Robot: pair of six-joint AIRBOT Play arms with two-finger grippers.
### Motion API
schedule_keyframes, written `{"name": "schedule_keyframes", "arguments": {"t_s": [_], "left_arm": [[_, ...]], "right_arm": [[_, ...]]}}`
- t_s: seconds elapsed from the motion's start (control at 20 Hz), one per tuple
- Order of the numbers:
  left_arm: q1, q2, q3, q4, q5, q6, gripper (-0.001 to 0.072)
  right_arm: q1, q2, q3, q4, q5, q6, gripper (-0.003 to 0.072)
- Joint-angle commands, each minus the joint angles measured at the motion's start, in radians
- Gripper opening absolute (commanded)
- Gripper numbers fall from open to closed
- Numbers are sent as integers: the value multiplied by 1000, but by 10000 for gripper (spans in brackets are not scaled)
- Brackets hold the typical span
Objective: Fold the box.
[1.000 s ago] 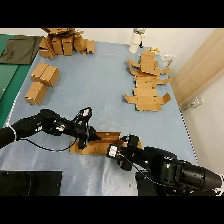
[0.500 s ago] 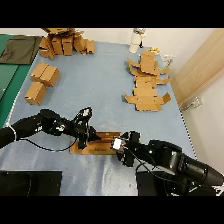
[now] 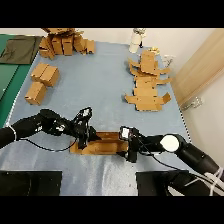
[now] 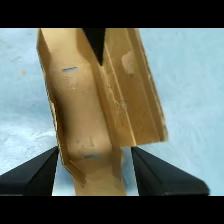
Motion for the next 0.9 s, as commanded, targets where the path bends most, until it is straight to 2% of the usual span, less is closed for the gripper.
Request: {"name": "schedule_keyframes", "arguments": {"t_s": [0.0, 0.15, 0.3, 0.55, 0.85], "left_arm": [[0, 0, 1, 0, 0, 0, 11], [0, 0, 1, 0, 0, 0, 12], [0, 0, 1, 0, 0, 0, 11], [0, 0, 1, 0, 0, 0, 11], [0, 0, 0, 0, 0, 0, 11]], "right_arm": [[-68, -122, 34, 183, 87, -233, 720], [-68, -202, 49, 178, 32, -233, 720], [-68, -201, 49, 132, -24, -233, 720], [-68, -180, 47, 51, -3, -185, 720], [-72, -182, 22, 106, -1, -238, 720]]}}
